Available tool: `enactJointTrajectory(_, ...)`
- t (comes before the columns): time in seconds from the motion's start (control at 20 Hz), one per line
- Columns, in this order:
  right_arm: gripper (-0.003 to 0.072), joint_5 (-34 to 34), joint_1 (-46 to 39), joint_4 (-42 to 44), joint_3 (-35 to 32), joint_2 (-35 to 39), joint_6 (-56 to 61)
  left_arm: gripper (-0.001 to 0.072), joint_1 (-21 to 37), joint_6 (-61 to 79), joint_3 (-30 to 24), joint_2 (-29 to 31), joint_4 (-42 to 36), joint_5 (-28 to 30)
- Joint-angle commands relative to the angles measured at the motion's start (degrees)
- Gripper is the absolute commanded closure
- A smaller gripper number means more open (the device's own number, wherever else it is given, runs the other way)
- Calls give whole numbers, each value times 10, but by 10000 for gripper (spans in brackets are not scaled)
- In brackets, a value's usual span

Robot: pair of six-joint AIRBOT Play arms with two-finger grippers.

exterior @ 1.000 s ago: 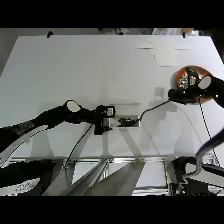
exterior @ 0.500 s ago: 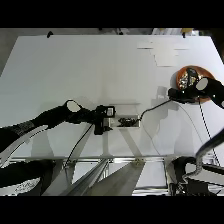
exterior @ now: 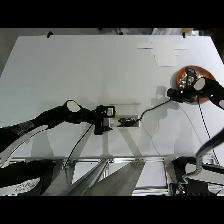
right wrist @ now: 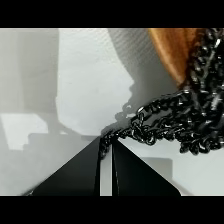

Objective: Fold the box and place the chain.

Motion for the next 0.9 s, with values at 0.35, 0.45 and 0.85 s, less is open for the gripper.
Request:
enactJointTrajectory(0.35,670,118,2,105,1,276,-87,499,0,0,0,0,0,-2)
enactJointTrajectory(0.45,670,160,2,191,1,329,-127,499,0,0,0,0,0,-4)
enactJointTrajectory(0.85,669,249,72,405,1,398,-194,499,0,0,0,0,0,-4)
